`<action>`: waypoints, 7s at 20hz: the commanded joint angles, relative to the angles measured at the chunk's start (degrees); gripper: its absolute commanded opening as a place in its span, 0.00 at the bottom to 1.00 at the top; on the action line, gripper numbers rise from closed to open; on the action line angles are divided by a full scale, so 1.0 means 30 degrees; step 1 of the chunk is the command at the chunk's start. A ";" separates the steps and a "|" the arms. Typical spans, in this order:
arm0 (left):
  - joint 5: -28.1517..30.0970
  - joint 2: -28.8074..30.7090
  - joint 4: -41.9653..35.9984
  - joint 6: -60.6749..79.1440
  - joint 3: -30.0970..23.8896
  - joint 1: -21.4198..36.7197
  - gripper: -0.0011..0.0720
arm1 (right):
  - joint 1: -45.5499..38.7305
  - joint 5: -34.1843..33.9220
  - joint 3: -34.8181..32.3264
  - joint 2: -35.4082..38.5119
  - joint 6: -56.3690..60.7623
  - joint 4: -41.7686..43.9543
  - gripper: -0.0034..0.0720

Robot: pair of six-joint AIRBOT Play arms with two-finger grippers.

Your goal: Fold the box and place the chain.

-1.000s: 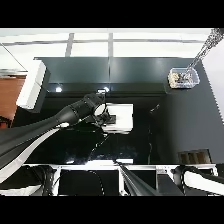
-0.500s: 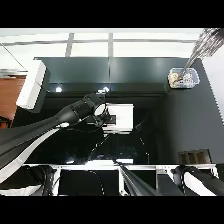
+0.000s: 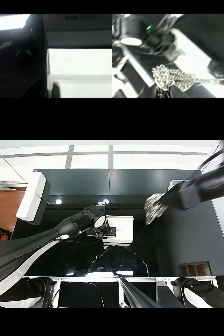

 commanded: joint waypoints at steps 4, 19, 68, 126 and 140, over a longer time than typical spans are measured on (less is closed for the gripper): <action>0.0000 0.0007 0.0007 0.0007 0.0007 0.0015 0.06 | 0.2222 -0.5151 -0.6433 0.0022 -0.1821 0.3308 0.06; 0.0000 0.0007 0.0007 0.0007 0.0007 0.0015 0.06 | 0.1683 -0.7992 -1.1009 -0.0095 -0.1923 0.3439 0.07; 0.0007 0.0007 0.0066 0.0007 0.0007 0.0015 0.06 | -0.2776 -1.2648 -1.2560 -0.0117 0.0357 -0.5792 1.00; -0.0015 0.0007 0.0044 0.0007 0.0007 0.0015 0.06 | 0.1974 -1.8455 -1.1723 -0.6339 1.2983 -1.8178 0.86; 0.0007 0.0007 0.0051 0.0007 0.0007 0.0015 0.06 | 0.1734 -1.7260 -0.9595 -0.6455 1.2910 -1.7201 0.85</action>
